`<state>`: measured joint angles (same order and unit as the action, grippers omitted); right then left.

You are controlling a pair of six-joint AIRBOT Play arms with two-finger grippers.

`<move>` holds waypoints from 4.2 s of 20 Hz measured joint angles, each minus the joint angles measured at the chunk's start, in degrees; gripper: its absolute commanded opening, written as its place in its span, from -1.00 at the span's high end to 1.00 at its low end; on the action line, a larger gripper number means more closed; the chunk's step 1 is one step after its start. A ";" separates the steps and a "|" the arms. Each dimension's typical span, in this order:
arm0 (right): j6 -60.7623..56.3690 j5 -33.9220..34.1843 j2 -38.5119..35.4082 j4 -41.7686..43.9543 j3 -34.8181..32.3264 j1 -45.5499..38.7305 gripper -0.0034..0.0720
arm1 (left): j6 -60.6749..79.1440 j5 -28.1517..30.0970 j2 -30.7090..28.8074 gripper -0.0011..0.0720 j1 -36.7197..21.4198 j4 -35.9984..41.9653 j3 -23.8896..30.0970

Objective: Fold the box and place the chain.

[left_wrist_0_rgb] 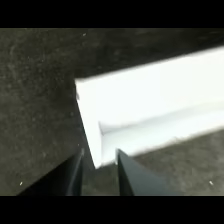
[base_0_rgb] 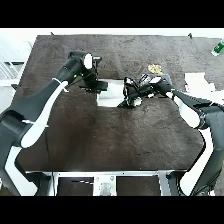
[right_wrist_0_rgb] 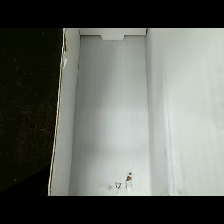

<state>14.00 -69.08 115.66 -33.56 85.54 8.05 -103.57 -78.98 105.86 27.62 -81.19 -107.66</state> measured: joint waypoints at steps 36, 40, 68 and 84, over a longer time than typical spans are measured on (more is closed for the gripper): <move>-0.04 0.02 0.00 0.09 0.00 0.00 -0.36 | 81.07 19.08 -13.27 -0.23 -23.71 41.70 31.06; -0.04 0.02 0.00 0.09 0.00 0.00 -0.35 | 95.86 13.68 -5.16 -0.23 -24.50 47.01 26.03; -0.02 0.04 0.00 0.09 0.00 0.00 -0.36 | 123.97 4.68 10.16 -1.00 -22.93 50.18 15.17; -0.02 0.02 0.00 0.09 0.00 0.00 -0.35 | 120.76 3.19 10.25 -1.00 -20.11 48.33 15.17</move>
<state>13.98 -69.06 115.66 -33.47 85.54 8.05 17.19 -75.79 116.11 7.51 -32.86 -92.49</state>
